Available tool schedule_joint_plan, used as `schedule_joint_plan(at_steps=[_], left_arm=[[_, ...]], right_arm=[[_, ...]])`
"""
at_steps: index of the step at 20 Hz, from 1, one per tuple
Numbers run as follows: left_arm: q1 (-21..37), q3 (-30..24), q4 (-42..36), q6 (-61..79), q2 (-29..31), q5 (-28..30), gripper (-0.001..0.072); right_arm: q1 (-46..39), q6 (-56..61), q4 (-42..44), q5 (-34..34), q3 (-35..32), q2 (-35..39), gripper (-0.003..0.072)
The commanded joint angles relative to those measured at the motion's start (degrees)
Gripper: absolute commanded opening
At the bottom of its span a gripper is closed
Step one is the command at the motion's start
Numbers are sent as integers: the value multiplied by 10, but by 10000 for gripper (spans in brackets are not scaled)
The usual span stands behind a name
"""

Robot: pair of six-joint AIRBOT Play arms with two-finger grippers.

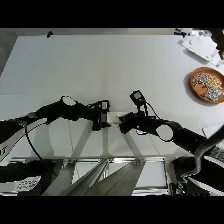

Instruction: Fold the box and place the chain.

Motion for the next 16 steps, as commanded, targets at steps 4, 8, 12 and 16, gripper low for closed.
schedule_joint_plan(at_steps=[4,8,12,16], left_arm=[[0,0,-1,-1,0,0,325],[0,0,-1,-1,0,0,325],[0,0,-1,-1,0,0,325],[0,0,-1,-1,0,0,325]], right_arm=[[2,-1,0,-15,-50,-1,13],[1,-1,0,-42,-60,-1,12],[1,-1,17,-115,-59,2,12],[1,-1,14,-177,-58,38,12]])
